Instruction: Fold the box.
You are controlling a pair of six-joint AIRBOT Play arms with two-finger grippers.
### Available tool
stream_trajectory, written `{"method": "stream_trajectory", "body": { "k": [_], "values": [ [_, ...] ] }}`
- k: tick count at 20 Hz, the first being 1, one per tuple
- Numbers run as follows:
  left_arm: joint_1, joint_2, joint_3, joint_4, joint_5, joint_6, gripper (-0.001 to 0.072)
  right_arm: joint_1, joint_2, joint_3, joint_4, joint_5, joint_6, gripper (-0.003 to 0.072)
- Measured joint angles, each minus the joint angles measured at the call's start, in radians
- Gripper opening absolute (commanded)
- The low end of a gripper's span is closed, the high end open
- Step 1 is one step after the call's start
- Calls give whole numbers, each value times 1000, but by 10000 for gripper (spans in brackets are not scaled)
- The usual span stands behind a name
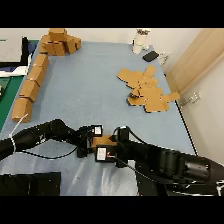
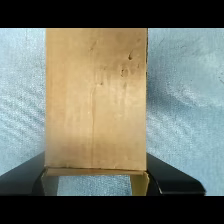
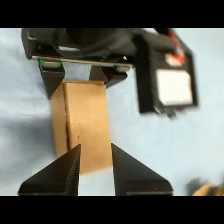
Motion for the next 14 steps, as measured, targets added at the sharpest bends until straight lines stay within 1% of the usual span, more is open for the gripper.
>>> {"method": "stream_trajectory", "body": {
  "k": [1, 2, 3, 4, 5, 6, 7, 8, 9, 12, 14],
  "values": [
    [0, 0, 0, 0, 0, 0, 403, 0, 21, 0, 40, -24, 40, 301],
    [0, 0, 0, 0, 0, 0, 403, 0, 38, -4, 90, -47, 93, 279],
    [0, 0, 0, 0, 0, 0, 403, 0, 53, -15, 151, -61, 157, 200],
    [0, 0, 0, 0, 0, 0, 402, 0, 62, -34, 213, -64, 216, 89],
    [0, 0, 0, 0, 0, 0, 403, 0, 69, -64, 289, -52, 277, 75],
    [0, 0, 0, 0, 0, 0, 403, 0, 74, -97, 361, -13, 332, 36],
    [0, 0, 0, 0, 0, 0, 403, 0, 78, -135, 438, 50, 393, 5],
    [0, 0, 0, 0, 0, 0, 403, 0, 80, -172, 499, 126, 454, 5],
    [0, 0, 0, 0, 0, 0, 403, 0, 81, -211, 547, 227, 525, 5],
    [0, 0, 0, 0, 0, 0, 403, -33, 59, -300, 626, 558, 745, 5],
    [0, 0, 0, 0, 0, 0, 402, -74, 29, -333, 654, 736, 872, 5]
  ]
}}
